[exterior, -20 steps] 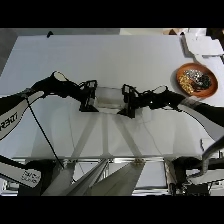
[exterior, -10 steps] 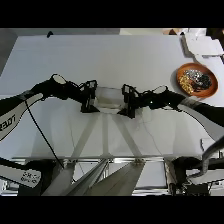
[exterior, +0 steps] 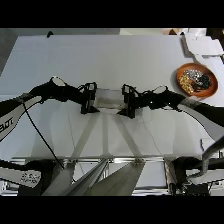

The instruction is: Fold the box and place the chain.

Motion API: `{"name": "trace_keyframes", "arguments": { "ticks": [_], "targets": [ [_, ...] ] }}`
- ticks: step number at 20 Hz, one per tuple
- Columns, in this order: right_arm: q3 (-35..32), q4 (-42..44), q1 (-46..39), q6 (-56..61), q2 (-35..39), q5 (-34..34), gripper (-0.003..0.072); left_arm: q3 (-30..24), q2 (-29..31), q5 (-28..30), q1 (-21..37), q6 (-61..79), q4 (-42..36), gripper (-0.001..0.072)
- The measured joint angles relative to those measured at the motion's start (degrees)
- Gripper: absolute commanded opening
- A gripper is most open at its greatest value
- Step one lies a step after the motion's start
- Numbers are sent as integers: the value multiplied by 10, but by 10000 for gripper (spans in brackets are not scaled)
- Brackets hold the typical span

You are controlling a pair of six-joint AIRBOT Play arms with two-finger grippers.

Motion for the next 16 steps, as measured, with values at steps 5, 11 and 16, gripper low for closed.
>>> {"name": "trace_keyframes", "arguments": {
  "ticks": [5,11,16],
  "targets": [
    [0,-1,0,0,0,0,516,-1,0,-12,0,1,3,275],
    [0,0,0,0,0,0,516,-1,0,-21,0,2,5,275],
    [0,1,0,0,0,-2,516,-1,0,-22,0,2,5,275]
  ]
}}
